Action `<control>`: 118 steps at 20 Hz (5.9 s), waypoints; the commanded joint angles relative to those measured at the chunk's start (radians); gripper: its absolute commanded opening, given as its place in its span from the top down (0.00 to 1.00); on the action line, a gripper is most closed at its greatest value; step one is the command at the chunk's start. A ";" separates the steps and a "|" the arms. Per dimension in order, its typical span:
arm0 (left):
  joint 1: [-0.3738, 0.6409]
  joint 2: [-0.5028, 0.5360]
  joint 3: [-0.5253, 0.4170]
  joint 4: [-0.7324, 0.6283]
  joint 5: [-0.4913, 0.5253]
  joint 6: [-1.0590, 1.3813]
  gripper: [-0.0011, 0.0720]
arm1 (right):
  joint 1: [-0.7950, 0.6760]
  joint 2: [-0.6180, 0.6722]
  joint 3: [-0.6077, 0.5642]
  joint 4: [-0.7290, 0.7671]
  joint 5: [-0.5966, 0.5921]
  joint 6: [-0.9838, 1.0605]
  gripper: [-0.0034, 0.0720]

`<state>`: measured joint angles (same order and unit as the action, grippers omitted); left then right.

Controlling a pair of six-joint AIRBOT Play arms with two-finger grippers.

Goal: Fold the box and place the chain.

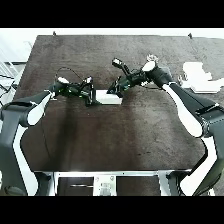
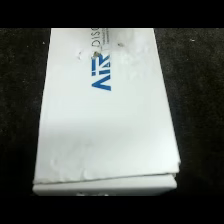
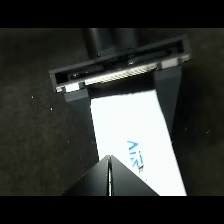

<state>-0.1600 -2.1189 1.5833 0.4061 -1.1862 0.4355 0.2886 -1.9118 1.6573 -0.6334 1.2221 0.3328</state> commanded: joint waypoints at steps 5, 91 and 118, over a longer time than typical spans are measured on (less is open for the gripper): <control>0.001 0.000 0.000 0.000 0.000 0.000 0.40 | -0.001 -0.060 -0.035 -0.078 -0.022 0.094 0.94; 0.644 0.067 0.000 0.159 0.813 -0.752 0.00 | -0.061 1.428 -1.505 -0.107 -1.155 0.394 0.93; 0.682 0.844 -0.240 -0.201 0.327 -0.454 0.97 | -0.061 1.465 -1.410 -0.074 -1.173 0.452 0.94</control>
<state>0.5232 -1.4445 1.4662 0.3443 -0.8959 -0.1787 0.2279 -0.4656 0.2325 -0.7170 0.0631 0.7444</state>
